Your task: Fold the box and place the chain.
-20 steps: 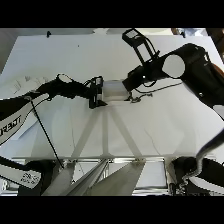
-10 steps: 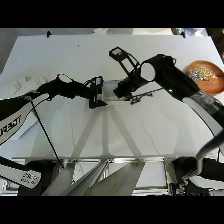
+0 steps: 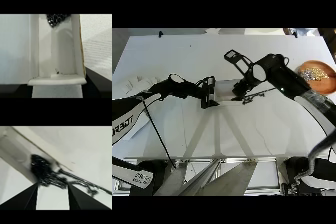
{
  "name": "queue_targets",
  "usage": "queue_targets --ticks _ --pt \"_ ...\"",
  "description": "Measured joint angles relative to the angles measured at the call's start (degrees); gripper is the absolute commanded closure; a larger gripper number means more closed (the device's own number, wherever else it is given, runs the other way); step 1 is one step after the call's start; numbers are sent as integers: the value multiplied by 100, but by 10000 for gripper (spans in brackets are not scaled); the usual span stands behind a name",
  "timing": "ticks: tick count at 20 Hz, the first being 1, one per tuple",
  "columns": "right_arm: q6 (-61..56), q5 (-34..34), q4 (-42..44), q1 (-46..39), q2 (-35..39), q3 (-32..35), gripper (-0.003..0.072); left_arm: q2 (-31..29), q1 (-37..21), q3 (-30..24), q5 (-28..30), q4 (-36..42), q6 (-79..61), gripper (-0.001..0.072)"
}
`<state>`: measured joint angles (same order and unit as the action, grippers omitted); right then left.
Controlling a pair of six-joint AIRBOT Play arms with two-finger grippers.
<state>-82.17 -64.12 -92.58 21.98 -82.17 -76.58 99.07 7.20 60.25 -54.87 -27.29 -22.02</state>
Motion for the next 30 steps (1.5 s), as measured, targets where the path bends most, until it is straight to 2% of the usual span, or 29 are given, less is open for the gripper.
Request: queue_targets --ticks 3,6,7,9,10,17,23,24,25,26,27,28,30 --pt "372 -205 -50 -463 79 7 264 0 0 0 0 0 0 317" --pt "1298 -350 402 -1062 -20 11 260 0 0 0 0 0 0 317" --pt "1657 -426 522 -1211 -109 15 238 0 0 0 0 0 0 317" --pt "2433 -535 697 -1416 -380 15 130 0 0 0 0 0 0 317" --pt "2791 -581 785 -1478 -546 15 130 0 0 0 0 0 0 317" --pt "4183 -313 1209 -1298 -1307 15 111 0 0 0 0 0 0 317" --pt "4586 -98 1292 -1172 -1633 15 125 0 0 0 2 0 2 317" --pt "4603 -70 1290 -1158 -1690 13 167 0 0 0 0 2 0 317" --pt "4612 -59 1281 -1141 -1735 9 262 0 0 0 0 0 0 317" --pt "4610 -46 1237 -1126 -1779 7 404 0 0 0 0 0 2 317" --pt "4592 17 1154 -1113 -1821 9 624 0 0 0 0 0 0 317" --pt "4531 94 1071 -1102 -1843 7 667 0 0 0 0 0 2 317" --pt "4343 63 975 -1075 -1851 9 667 0 0 0 0 0 2 317"
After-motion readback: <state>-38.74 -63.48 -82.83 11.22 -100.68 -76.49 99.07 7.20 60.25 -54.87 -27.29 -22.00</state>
